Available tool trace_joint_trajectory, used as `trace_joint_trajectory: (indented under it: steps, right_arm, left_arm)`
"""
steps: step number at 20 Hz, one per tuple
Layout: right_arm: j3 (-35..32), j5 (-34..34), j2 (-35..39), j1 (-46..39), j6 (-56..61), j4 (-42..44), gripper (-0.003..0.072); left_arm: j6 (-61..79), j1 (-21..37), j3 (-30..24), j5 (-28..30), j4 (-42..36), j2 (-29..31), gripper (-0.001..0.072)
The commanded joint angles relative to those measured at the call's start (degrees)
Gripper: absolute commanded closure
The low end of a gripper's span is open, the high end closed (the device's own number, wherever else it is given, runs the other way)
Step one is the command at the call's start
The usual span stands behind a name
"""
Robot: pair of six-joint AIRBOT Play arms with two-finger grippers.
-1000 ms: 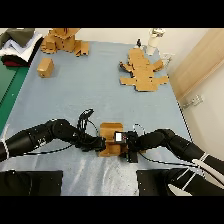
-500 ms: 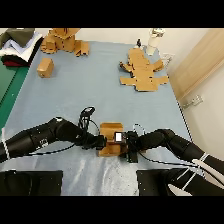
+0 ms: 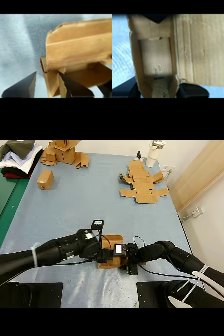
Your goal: Fold the box.
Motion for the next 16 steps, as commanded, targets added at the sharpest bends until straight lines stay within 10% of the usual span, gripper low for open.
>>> trace_joint_trajectory:
  steps: [1, 13, 16]
  right_arm:
    - [0.0, 0.0, 0.0, 0.0, 0.0, 0.0, 0.0238]
    - [0.0, 0.0, 0.0, 0.0, 0.0, 0.0, 0.0238]
    - [0.0, 0.0, 0.0, 0.0, 0.0, -0.1, 0.0238]
  left_arm:
    - [-4.2, -0.7, 3.4, -5.0, 2.0, -4.0, 0.0281]
    - [-8.1, -3.4, 3.4, 0.6, 1.6, -7.5, 0.0313]
    - [-8.2, -3.5, 3.4, 0.6, 2.6, -7.7, 0.0500]
